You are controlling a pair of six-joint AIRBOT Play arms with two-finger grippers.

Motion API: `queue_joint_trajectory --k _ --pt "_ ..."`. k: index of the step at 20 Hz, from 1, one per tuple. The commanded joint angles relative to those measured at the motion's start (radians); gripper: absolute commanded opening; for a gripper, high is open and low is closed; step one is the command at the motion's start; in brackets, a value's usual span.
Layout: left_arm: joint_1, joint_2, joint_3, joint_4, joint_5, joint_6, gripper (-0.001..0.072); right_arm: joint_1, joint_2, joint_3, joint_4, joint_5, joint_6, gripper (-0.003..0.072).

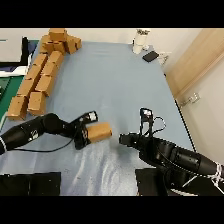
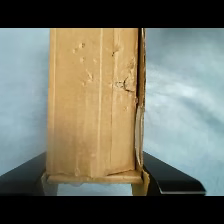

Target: Fold the box.

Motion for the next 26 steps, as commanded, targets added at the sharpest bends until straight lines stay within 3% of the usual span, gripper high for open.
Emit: queue_joint_trajectory --k 1,6,11,14,19,26 --pt "0.13 0.002 0.053 0.005 0.0 -0.127 0.0511 0.0 -0.002 0.0 -0.006 0.002 0.02 0.0004" --pt "0.43 0.002 0.17 0.151 0.002 -0.204 0.051 0.0 -0.002 0.0 -0.006 0.002 0.02 0.0004" --pt "0.722 0.001 0.297 0.15 0.046 -0.206 0.0511 0.0 -0.002 0.0 -0.01 0.002 0.053 0.0004" --pt "0.852 -0.019 0.309 0.15 0.087 -0.247 0.051 0.0 -0.002 0.0 -0.01 0.003 0.054 0.0004" --pt "0.978 -0.075 0.309 0.154 0.111 -0.245 0.051 0.0 -0.002 0.0 -0.01 0.003 0.055 0.0004" --pt "0.982 -0.128 0.309 0.155 0.094 -0.241 0.051 0.0 -0.002 0.0 -0.019 0.003 0.055 0.0004"
